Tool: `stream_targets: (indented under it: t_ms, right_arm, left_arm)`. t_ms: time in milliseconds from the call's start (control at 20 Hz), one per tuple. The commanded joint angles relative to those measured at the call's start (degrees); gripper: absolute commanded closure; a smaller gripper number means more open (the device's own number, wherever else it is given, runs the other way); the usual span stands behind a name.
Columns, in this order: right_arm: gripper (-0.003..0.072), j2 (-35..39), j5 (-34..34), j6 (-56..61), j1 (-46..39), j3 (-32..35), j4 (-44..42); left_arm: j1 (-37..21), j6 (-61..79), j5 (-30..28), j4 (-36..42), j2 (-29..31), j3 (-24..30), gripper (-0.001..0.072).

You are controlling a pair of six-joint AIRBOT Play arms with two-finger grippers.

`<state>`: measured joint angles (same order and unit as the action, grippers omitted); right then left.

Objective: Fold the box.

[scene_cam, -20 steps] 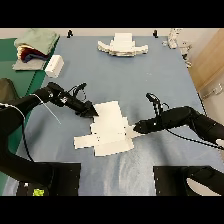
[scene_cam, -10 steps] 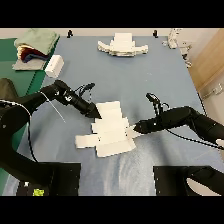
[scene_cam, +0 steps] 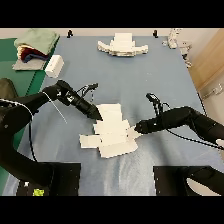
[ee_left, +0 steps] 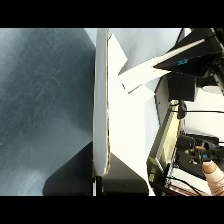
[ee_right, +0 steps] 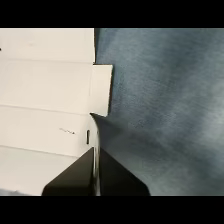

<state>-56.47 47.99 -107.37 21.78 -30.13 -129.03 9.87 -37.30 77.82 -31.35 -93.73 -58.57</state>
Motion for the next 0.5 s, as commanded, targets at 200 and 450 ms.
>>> stream_targets:
  t_ms: [200, 450]
  right_arm:
    - [0.0321, 0.0, -2.1, 16.3, 0.0, -0.7, 35.4]
    - [0.032, 0.0, -1.3, 47.3, 0.0, -8.7, 55.1]
  left_arm:
    - [0.5, 17.0, -0.3, 2.0, 2.3, -3.0, 0.0693]
    - [3.2, 30.6, -4.0, 1.3, 9.6, -2.9, 0.0695]
